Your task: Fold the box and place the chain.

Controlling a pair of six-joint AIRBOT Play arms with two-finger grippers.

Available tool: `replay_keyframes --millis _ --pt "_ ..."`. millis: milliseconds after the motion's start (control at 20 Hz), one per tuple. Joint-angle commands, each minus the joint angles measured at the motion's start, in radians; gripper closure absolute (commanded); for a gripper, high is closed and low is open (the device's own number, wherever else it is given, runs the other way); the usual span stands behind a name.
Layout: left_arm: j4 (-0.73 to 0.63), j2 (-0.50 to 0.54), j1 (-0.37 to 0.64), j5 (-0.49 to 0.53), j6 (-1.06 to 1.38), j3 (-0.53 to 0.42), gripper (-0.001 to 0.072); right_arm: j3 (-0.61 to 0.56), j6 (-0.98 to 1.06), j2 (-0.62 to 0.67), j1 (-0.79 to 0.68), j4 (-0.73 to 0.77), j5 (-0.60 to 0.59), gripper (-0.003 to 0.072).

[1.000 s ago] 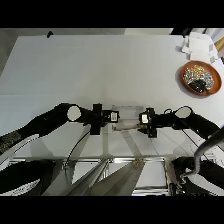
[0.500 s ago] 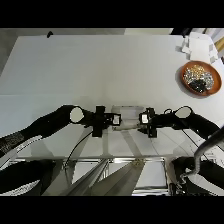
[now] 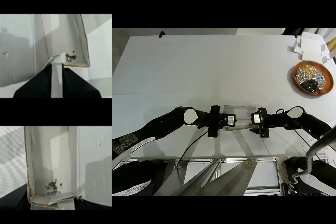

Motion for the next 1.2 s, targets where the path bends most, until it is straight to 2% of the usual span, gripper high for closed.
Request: replay_keyframes --millis 0,300,350,400,700,800,900,950,1000,1050,1150 --pt "-0.019 -0.017 -0.013 0.018 0.003 0.000 0.0579 0.000 0.000 -0.001 0.000 0.000 0.000 0.0367" --pt "-0.058 -0.023 -0.032 0.019 0.003 0.000 0.0531 0.000 0.000 -0.001 0.000 0.000 0.000 0.0367" --pt "-0.058 -0.023 -0.034 0.022 0.003 0.000 0.0430 0.000 0.000 -0.001 0.000 0.000 0.000 0.0367" --pt "-0.058 -0.023 -0.036 0.025 -0.002 0.000 0.0371 0.000 0.000 -0.001 0.000 0.000 0.000 0.0367" --pt "-0.058 -0.023 -0.039 0.024 -0.002 0.000 0.0359 0.000 0.000 -0.001 0.000 0.000 0.000 0.0367" --pt "-0.058 -0.023 -0.039 0.024 -0.002 0.000 0.0376 0.000 0.000 -0.001 0.000 0.000 0.000 0.0367" --pt "-0.058 -0.022 -0.039 0.025 -0.013 0.000 0.0465 0.000 0.000 -0.001 0.000 0.000 0.000 0.0367" --pt "-0.058 -0.022 -0.039 0.025 -0.018 0.000 0.0475 0.000 0.000 -0.001 0.000 0.000 0.000 0.0367" --pt "-0.056 -0.021 -0.039 0.025 -0.037 0.000 0.0573 0.000 0.000 -0.001 0.000 0.000 0.000 0.0367" --pt "-0.044 -0.019 -0.039 0.023 -0.057 0.000 0.0642 0.000 0.000 -0.001 0.000 0.000 0.000 0.0367" --pt "0.000 -0.004 -0.037 0.012 -0.131 0.000 0.0650 0.000 0.000 -0.001 0.000 0.000 0.000 0.0367"
